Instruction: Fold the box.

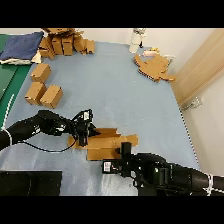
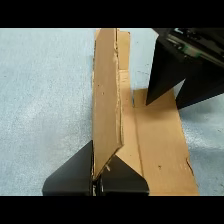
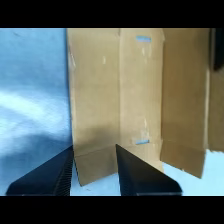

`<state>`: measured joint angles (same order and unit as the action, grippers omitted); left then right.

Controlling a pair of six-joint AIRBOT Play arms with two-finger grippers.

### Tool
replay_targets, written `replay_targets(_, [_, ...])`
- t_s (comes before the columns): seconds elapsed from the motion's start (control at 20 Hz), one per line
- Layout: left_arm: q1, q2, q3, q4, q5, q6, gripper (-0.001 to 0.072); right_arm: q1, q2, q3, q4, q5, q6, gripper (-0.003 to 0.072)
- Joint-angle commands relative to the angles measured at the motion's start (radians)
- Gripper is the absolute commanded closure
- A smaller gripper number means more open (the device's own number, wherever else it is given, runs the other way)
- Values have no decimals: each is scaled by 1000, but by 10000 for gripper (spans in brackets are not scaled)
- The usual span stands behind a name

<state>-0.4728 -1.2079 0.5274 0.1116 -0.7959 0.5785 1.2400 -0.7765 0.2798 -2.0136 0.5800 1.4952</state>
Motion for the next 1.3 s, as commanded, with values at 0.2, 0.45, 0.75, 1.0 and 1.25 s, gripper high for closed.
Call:
replay_targets(0.2, [0, 0, 0, 0, 0, 0, 698, -39, 29, 22, -2, -45, -3, 266])
replay_targets(0.45, [0, 0, 0, 0, 0, 0, 697, -104, 69, 19, 28, -84, -3, 266])
replay_targets(0.75, [0, 0, 0, 0, 0, 0, 698, -269, 69, 20, 357, -190, -266, 267])
replay_targets(1.0, [0, 0, 0, 0, 0, 0, 698, -309, 69, 20, 575, -115, -484, 267])
replay_targets(1.25, [0, 0, 0, 0, 0, 0, 698, -448, 98, 20, 836, -77, -753, 267])
